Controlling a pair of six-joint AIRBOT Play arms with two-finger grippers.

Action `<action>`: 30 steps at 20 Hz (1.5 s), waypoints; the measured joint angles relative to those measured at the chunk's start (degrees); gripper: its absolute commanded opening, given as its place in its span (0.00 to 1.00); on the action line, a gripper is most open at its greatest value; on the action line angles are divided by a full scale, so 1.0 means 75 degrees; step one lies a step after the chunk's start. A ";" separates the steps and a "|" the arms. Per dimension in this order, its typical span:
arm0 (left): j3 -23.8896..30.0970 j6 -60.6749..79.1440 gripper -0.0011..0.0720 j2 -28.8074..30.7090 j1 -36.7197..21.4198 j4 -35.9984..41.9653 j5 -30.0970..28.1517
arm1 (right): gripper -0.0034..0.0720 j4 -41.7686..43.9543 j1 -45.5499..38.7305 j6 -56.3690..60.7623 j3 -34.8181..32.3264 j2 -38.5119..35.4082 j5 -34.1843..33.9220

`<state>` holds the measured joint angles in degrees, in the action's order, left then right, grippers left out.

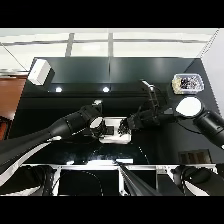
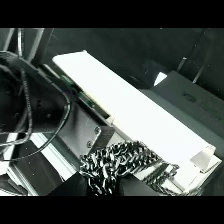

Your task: Fold the box and place the chain.

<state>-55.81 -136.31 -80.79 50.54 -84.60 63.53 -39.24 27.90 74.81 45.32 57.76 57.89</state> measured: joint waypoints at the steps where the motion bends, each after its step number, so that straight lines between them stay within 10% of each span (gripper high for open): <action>1: 0.0000 0.0000 0.05 0.0000 0.0000 0.0000 0.0003 | 0.05 -0.0009 0.0026 0.0000 0.0000 0.0055 -0.0047; 24: 0.0000 0.0000 0.05 0.0000 0.0000 0.0000 -0.0003 | 0.07 -0.0711 0.0393 0.0606 0.0119 0.0189 -0.0044; 26: 0.0000 0.0000 0.05 0.0000 0.0000 0.0000 -0.0003 | 0.45 -0.0831 0.0501 0.0729 -0.0055 0.0189 -0.0312; 30: 0.0000 -0.0003 0.05 0.0000 0.0000 0.0000 -0.0003 | 0.48 -0.1011 0.0574 0.1029 -0.0189 0.0189 -0.0586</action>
